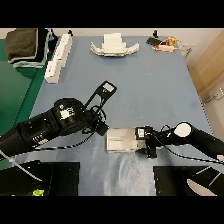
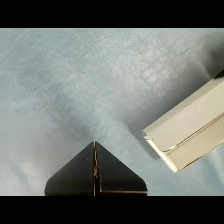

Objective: Fold the box.

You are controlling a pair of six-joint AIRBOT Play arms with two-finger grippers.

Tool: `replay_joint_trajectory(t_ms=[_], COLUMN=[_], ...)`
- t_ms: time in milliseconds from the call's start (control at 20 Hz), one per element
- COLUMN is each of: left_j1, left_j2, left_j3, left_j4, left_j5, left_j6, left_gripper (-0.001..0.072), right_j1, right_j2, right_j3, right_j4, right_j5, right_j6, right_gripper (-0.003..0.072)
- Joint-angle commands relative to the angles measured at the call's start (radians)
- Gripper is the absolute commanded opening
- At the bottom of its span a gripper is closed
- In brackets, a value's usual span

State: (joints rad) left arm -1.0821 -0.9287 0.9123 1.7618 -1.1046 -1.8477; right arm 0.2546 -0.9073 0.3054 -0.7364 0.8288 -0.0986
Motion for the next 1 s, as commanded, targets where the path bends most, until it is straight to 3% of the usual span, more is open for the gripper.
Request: replay_joint_trajectory(t_ms=[0, 150, 200, 250, 300, 500, 600, 950], left_j1=[0.109, 0.237, 0.283, 0.322, 0.359, 0.407, 0.406, 0.389], left_j2=[0.08, 0.174, 0.193, 0.204, 0.208, 0.199, 0.17, 0.033], left_j3=[-0.171, -0.34, -0.383, -0.42, -0.455, -0.551, -0.578, -0.576], left_j4=[-0.229, -0.575, -0.649, -0.695, -0.746, -0.988, -1.093, -1.252], left_j5=[0.198, 0.27, 0.258, 0.259, 0.266, 0.272, 0.32, 0.448], left_j6=[0.462, 0.96, 1.105, 1.201, 1.27, 1.589, 1.693, 1.841], left_gripper=[0.0012, 0.0015, 0.0112, 0.051, 0.0696, 0.0696, 0.0696, 0.0696], right_j1=[0.0, 0.0, 0.0, 0.0, 0.0, 0.0, 0.0, 0.0], right_j2=[0.001, 0.001, 0.001, 0.001, 0.001, 0.001, 0.001, 0.001], right_j3=[0.001, 0.001, 0.001, 0.001, 0.001, 0.001, 0.001, 0.001], right_j4=[0.0, 0.0, 0.0, 0.0, 0.0, 0.0, 0.0, 0.0], right_j5=[0.0, 0.0, 0.0, 0.0, 0.0, 0.0, 0.0, 0.0], right_j6=[0.0, 0.0, 0.0, 0.0, 0.0, 0.0, 0.0, 0.0], right_gripper=[0.0511, 0.0511, 0.0511, 0.0511, 0.0511, 0.0511, 0.0511, 0.0511])
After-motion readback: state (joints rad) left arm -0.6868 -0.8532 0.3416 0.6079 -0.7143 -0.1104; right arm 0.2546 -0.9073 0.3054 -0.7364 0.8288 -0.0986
